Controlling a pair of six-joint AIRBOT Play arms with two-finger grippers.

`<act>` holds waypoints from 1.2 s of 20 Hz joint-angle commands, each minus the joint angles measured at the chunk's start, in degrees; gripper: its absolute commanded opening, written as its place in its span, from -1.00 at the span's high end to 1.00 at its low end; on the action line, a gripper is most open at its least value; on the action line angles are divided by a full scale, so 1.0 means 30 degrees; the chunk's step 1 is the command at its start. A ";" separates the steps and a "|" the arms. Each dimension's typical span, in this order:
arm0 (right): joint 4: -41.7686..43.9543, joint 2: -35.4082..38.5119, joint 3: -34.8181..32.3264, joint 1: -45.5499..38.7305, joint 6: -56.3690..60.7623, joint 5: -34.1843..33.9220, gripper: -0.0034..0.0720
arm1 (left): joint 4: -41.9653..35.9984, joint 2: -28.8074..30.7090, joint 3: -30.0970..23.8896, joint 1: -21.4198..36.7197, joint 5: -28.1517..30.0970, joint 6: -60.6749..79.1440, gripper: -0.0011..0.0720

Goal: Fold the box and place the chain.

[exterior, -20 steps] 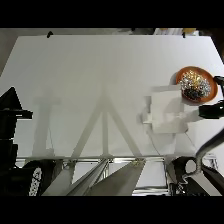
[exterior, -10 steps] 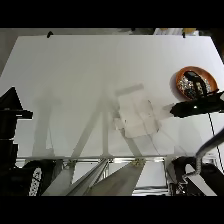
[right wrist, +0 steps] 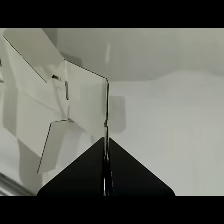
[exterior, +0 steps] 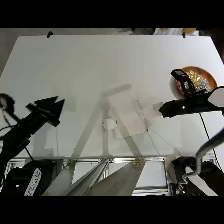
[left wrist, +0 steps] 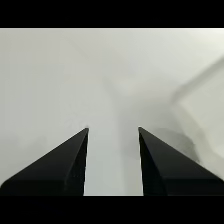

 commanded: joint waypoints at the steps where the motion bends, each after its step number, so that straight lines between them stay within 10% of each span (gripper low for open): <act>1: 0.0670 0.0015 -0.0007 0.0903 0.0029 -0.1049 0.87 | 0.0619 -0.6594 0.3330 -0.0036 -0.5676 -0.1064 0.01; 6: 0.2506 0.0291 -0.0597 0.2091 -0.0641 -0.2812 0.87 | 0.1632 -1.3588 0.7475 -0.0255 -1.0652 -0.1260 -0.11; 9: 0.3410 0.1821 -0.2040 0.2200 -0.1042 -0.4131 0.87 | 0.2696 -1.4673 0.7730 -0.1654 -0.9653 0.0204 -0.41; 16: 0.4095 0.3942 -0.3534 0.2200 -0.1144 -0.3883 0.87 | 0.2739 -1.4790 0.7730 -0.4335 -0.4794 0.2739 -0.43; 24: 0.4160 0.3942 -0.3534 0.2200 -0.1173 -0.2958 0.87 | -0.0248 -1.8302 0.8306 -0.4779 -0.4692 0.5209 -0.48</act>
